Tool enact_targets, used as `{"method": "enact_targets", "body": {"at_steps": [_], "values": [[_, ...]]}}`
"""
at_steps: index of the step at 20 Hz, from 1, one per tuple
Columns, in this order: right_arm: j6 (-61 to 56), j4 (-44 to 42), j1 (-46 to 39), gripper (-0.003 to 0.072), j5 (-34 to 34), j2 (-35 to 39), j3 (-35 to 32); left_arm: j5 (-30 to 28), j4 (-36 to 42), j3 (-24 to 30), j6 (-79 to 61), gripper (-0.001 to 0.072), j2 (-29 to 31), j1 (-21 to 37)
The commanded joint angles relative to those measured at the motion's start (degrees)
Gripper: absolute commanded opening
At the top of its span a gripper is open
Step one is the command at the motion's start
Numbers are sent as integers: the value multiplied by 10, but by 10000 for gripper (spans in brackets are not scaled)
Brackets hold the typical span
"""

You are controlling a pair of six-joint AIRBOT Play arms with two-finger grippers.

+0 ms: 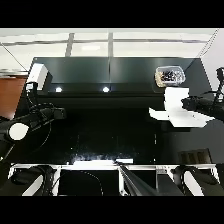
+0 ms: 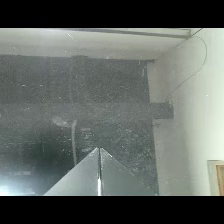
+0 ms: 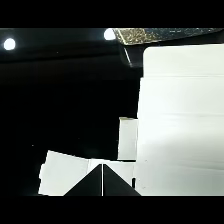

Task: Fold the box and place the chain.

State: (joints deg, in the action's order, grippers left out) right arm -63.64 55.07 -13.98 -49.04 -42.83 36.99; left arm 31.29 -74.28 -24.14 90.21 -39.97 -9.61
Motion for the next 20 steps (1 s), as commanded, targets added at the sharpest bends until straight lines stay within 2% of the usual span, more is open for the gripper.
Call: {"method": "enact_targets", "body": {"at_steps": [1,14,18,20], "values": [[0,0,1,14,0,0,0,0,0,0,0,25,1,0],[0,-14,1,14,2,0,0,0,0,0,0,25,1,0],[0,-65,1,14,91,0,0,0,0,0,0,25,1,0],[0,-70,1,14,99,0,0,0,0,0,0,24,1,0]]}}
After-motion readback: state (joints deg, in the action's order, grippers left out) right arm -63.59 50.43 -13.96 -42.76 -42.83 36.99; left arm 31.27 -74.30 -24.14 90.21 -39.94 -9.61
